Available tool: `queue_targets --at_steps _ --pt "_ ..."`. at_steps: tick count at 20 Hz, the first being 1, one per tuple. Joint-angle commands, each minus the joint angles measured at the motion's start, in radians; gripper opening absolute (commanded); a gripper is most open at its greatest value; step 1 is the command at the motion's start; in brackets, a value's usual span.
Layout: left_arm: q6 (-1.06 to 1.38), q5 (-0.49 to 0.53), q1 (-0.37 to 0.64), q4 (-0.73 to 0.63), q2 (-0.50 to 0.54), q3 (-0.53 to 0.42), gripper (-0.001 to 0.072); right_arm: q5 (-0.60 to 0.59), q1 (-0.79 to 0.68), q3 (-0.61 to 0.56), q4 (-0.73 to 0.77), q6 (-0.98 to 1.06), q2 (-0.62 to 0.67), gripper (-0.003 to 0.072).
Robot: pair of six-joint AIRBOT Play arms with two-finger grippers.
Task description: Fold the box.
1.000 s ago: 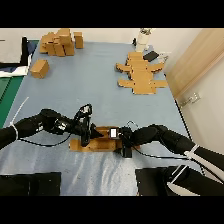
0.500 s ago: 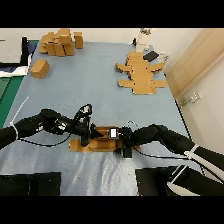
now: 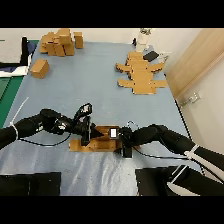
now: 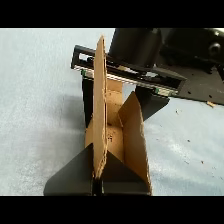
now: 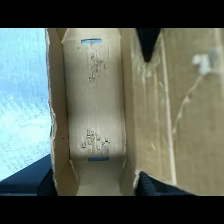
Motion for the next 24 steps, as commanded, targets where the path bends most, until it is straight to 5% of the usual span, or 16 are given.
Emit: queue_targets --at_steps 1,9,11,14,19,20,21,22,23,24 --pt "0.002 -0.011 0.000 -0.031 0.000 0.001 0.0012 -0.004 0.000 0.000 0.001 0.000 0.000 0.0571" --pt "-0.038 -0.009 0.002 -0.002 0.001 0.001 0.0017 -0.011 0.000 0.000 0.001 0.000 0.000 0.0571" --pt "-0.092 0.001 0.002 0.007 0.001 0.001 0.0376 -0.011 0.000 0.000 0.000 0.000 0.000 0.0571" --pt "-0.218 -0.002 0.019 0.058 0.015 0.001 0.0427 -0.011 0.000 0.000 0.000 0.000 0.000 0.0570" --pt "-0.572 -0.014 0.108 0.365 0.182 0.002 0.0432 -0.011 0.000 0.000 0.000 0.000 0.000 0.0571" --pt "-0.653 -0.028 0.122 0.431 0.230 0.002 0.0611 -0.011 0.000 0.000 0.000 0.000 0.000 0.0571" --pt "-0.776 -0.043 0.126 0.487 0.269 0.002 0.0637 -0.011 0.000 0.000 0.000 0.000 0.000 0.0571" --pt "-0.929 -0.087 0.124 0.526 0.300 0.002 0.0423 -0.011 0.000 0.000 0.000 0.000 0.000 0.0571" --pt "-1.061 -0.190 0.116 0.548 0.322 0.001 0.0012 -0.011 0.000 0.000 0.000 0.000 0.000 0.0571" --pt "-1.122 -0.270 0.095 0.549 0.330 0.000 0.0011 -0.011 0.000 0.000 0.000 0.000 0.000 0.0571"
